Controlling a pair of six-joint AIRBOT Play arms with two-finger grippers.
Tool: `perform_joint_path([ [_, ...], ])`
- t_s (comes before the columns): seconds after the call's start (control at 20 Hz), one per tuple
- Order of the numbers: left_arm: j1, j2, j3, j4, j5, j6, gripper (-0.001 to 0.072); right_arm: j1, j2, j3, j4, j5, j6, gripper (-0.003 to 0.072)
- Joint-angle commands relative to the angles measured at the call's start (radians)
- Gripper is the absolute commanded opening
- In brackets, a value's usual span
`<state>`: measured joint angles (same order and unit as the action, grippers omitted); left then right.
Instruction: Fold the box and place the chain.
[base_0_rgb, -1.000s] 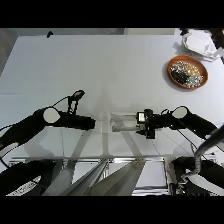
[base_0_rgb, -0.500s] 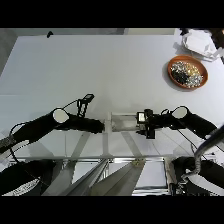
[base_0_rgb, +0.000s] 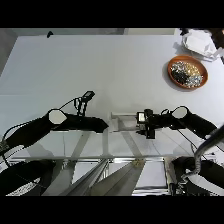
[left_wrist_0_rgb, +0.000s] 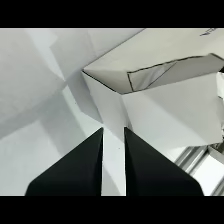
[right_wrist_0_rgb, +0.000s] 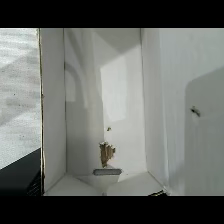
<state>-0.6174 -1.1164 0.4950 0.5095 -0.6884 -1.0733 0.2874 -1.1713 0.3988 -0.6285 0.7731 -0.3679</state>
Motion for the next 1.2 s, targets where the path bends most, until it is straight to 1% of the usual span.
perform_joint_path([
  [0.0,-0.024,0.006,0.000,-0.061,-0.006,0.057,0.0194,0.000,0.000,0.000,0.000,0.000,0.000,0.0399],
  [0.1,-0.033,0.006,0.000,-0.085,-0.002,0.068,0.0370,0.000,-0.001,0.000,0.000,0.000,0.000,0.0399],
  [0.15,-0.032,0.005,0.000,-0.085,-0.002,0.068,0.0398,0.000,-0.001,0.000,0.000,0.000,0.000,0.0399],
  [0.3,-0.033,0.003,0.000,-0.091,0.000,0.067,0.0397,0.000,0.000,0.000,0.000,0.000,0.000,0.0399],
  [0.35,-0.033,0.003,0.000,-0.091,0.004,0.067,0.0409,0.000,-0.001,0.000,0.000,0.000,0.000,0.0399],
  [0.4,-0.032,0.003,0.000,-0.091,0.007,0.066,0.0464,0.000,0.000,0.000,0.000,0.000,0.000,0.0399],
  [0.45,-0.033,0.002,0.000,-0.090,0.014,0.060,0.0500,0.000,-0.001,0.000,0.000,0.000,0.000,0.0399],
  [0.6,-0.043,-0.031,0.032,-0.066,0.019,0.034,0.0503,0.000,-0.001,0.000,0.000,0.000,0.000,0.0399],
  [0.85,-0.102,-0.145,0.133,0.000,0.019,-0.032,0.0506,0.000,-0.001,0.000,0.000,0.000,0.000,0.0399],
  [0.95,-0.108,-0.158,0.159,0.032,0.018,-0.042,0.0506,0.000,0.000,0.000,0.000,0.000,0.000,0.0399],
  [1.15,-0.109,-0.158,0.164,0.101,0.018,-0.115,0.0505,0.000,-0.001,0.000,0.000,0.000,0.000,0.0399],
])
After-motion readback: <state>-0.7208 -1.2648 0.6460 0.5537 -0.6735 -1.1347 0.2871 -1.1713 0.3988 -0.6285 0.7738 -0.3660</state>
